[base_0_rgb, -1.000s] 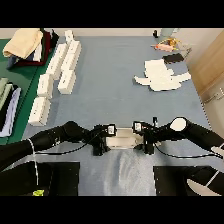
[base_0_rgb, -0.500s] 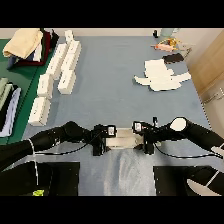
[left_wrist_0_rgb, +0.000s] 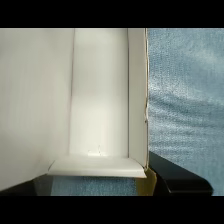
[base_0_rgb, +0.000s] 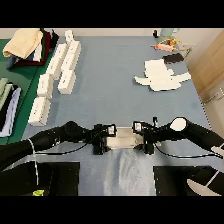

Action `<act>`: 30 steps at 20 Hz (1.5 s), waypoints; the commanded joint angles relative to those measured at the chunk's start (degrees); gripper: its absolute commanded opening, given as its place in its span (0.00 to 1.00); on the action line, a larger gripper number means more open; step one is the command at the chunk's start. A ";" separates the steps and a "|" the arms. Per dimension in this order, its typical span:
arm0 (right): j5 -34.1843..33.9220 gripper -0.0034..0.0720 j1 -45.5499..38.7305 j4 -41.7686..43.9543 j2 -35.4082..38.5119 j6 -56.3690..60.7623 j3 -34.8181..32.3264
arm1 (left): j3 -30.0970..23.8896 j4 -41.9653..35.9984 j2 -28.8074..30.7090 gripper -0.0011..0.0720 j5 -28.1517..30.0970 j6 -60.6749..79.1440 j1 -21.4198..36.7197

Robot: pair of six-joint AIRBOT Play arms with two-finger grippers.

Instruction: Fold the box.

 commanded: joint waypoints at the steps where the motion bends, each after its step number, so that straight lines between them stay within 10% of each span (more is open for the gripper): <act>1: 0.00 0.72 -0.02 0.00 0.04 0.00 0.04 | 0.02 0.04 0.37 0.98 -1.64 -0.02 0.59; 17: 0.00 0.72 -0.02 0.00 0.04 0.02 0.04 | 0.04 -0.33 0.57 0.98 -5.75 0.68 1.66; 19: 0.00 0.72 -0.02 0.00 0.04 0.00 0.04 | 0.04 -0.46 -0.17 0.62 -5.44 0.68 1.64; 30: 0.00 0.72 -0.02 0.00 0.04 0.00 0.04 | 0.22 -0.24 -0.81 0.63 -3.98 0.59 1.31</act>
